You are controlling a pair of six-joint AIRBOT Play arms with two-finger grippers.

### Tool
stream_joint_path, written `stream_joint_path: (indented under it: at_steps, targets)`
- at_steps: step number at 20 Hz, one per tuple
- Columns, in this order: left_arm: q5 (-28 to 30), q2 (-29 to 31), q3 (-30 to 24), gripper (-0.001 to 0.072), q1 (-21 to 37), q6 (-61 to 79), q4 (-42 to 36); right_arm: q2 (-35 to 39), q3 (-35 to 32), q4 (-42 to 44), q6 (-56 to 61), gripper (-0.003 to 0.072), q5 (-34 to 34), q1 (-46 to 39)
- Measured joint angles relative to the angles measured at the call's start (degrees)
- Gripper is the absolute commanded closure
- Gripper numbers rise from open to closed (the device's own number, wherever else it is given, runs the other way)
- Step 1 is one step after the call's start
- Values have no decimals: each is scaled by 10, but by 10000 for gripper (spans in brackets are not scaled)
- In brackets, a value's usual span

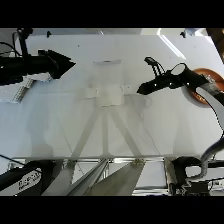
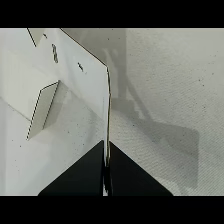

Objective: Fold the box and place the chain.

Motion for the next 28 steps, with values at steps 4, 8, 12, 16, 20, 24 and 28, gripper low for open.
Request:
stream_joint_path:
  at_steps: [4,8,12,16,20,24,28]
  targets:
    - [-42,-107,92,153,-8,-86,87,0,0,0,0,677,0,0]
    - [-84,-223,194,122,-27,-139,122,0,0,0,0,677,0,0]
    - [-99,-308,255,122,-53,-160,130,0,0,0,0,677,0,0]
    - [-103,-354,278,122,-79,-170,123,0,0,0,0,677,0,0]
    - [-101,-370,284,123,-104,-165,114,0,0,0,0,677,0,0]
    - [-98,-374,285,136,-128,-154,111,0,0,0,0,677,0,0]
    - [-107,-375,286,302,-148,-136,118,0,0,0,0,677,0,0]
